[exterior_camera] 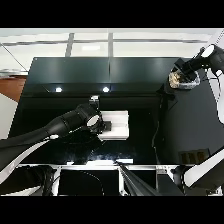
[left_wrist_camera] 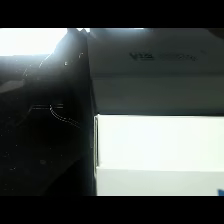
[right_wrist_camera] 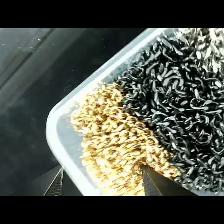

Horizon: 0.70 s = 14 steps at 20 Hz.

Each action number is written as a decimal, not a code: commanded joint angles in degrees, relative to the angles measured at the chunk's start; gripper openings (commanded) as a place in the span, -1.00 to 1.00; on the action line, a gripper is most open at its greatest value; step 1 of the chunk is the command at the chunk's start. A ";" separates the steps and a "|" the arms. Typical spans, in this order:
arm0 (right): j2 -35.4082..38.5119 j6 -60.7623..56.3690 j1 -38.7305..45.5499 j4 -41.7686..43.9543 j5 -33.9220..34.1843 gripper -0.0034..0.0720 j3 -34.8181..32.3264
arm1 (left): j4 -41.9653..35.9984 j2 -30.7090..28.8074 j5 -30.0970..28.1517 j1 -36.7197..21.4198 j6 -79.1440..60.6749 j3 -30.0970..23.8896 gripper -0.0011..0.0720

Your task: Fold the box and place the chain.

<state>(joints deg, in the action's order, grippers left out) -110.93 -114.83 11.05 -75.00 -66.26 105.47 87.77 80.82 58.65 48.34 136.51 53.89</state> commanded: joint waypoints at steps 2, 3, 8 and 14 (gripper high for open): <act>0.13 1.27 0.94 0.85 -3.41 0.49 3.52 | 0.02 0.02 0.09 -0.07 0.00 0.07 -0.88; 0.04 1.09 1.22 0.35 -4.39 0.49 3.52 | 0.02 0.02 0.09 -0.07 0.00 0.07 -0.88; -0.22 -0.09 1.31 -4.85 -5.09 0.49 3.52 | 0.00 0.02 0.09 -0.07 0.00 0.07 -0.88; -3.34 -0.04 1.11 2.58 -4.37 0.49 3.52 | 0.00 0.02 0.07 -0.07 0.00 0.07 -0.88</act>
<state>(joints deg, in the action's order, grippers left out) -113.08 -114.87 12.32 -76.01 -71.13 108.90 87.77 80.82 58.70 48.31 136.51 53.89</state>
